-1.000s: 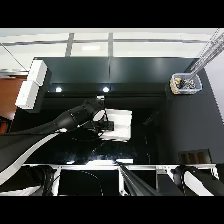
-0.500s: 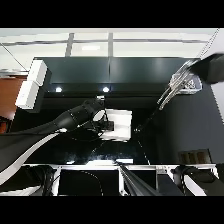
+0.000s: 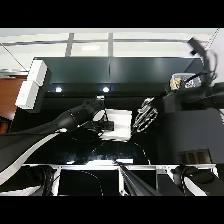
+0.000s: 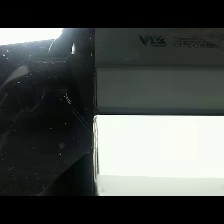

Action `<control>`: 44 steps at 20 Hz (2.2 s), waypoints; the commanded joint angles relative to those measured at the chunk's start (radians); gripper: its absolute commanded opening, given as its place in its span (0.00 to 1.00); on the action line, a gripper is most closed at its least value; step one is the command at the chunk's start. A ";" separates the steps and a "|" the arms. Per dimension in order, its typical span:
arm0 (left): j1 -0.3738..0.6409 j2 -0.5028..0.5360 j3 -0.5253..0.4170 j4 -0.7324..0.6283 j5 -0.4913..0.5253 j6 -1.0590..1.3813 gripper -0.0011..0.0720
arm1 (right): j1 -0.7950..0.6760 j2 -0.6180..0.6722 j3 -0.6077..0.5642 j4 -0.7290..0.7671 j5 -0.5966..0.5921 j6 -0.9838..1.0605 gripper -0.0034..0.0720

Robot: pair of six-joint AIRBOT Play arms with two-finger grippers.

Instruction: Fold the box and place the chain.

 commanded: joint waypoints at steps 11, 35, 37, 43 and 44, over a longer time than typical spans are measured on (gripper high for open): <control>0.001 0.000 0.000 0.000 0.000 0.000 0.05 | 0.213 -0.180 -0.108 0.029 -0.212 -0.022 0.06; 0.001 0.000 0.000 0.000 0.000 0.000 0.05 | -0.048 -0.056 -0.595 -0.159 -0.552 -0.787 0.95; 0.001 -0.001 0.000 0.000 0.000 0.000 0.05 | 0.018 -0.072 -0.623 -0.158 -0.629 -0.953 0.95; 0.001 -0.001 0.000 0.000 0.000 0.000 0.05 | 0.067 -0.225 -0.623 0.010 -0.677 -1.369 0.95; 0.001 -0.001 0.000 0.000 0.000 0.000 0.05 | 0.067 -0.238 -0.623 0.058 -0.677 -1.431 0.95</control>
